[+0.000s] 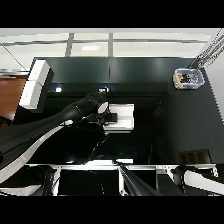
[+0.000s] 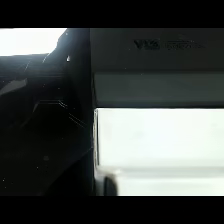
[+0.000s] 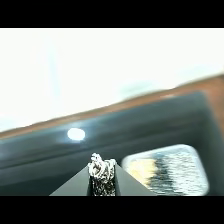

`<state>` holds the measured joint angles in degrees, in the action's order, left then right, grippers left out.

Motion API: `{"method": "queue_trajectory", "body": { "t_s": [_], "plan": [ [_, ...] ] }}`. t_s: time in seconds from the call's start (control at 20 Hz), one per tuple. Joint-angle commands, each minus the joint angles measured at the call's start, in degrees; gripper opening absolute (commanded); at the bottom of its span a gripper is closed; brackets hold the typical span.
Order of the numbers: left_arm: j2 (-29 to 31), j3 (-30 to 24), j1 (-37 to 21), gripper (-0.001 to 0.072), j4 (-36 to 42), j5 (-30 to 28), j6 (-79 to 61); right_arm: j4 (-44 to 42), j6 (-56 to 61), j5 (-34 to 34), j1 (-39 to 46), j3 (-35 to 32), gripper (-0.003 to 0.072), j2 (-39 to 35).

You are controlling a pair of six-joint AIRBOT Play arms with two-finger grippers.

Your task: Fold the box and place the chain.

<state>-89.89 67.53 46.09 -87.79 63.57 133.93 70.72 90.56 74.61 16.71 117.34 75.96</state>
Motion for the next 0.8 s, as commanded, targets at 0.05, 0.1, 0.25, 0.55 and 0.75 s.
{"method": "queue_trajectory", "body": {
  "t_s": [0.05, 0.1, 0.25, 0.55, 0.75],
  "plan": [
    [0.0, 0.0, 0.0, 0.0026, 0.0, -0.1, 0.0, -12.0, -2.7, 8.2, 0.0, -0.4, 0.001, -7.6],
    [0.0, 0.0, 0.0, 0.0026, 0.0, -0.1, 0.0, -14.7, -4.0, 10.1, -0.1, -1.7, 0.001, -9.1],
    [0.0, 0.0, 0.0, 0.0027, 0.0, 0.0, 0.0, -23.0, -8.3, 12.8, -0.6, -9.4, 0.001, -14.3],
    [0.0, 0.0, 0.0, 0.0026, 0.0, -0.1, 0.0, -23.8, -10.7, 19.6, -14.0, -19.6, 0.0011, -18.6],
    [0.0, 0.0, 0.0, 0.0027, 0.0, -0.1, 0.0, -27.9, -10.7, 13.2, -23.2, -27.2, 0.0011, -18.5]
  ]
}}
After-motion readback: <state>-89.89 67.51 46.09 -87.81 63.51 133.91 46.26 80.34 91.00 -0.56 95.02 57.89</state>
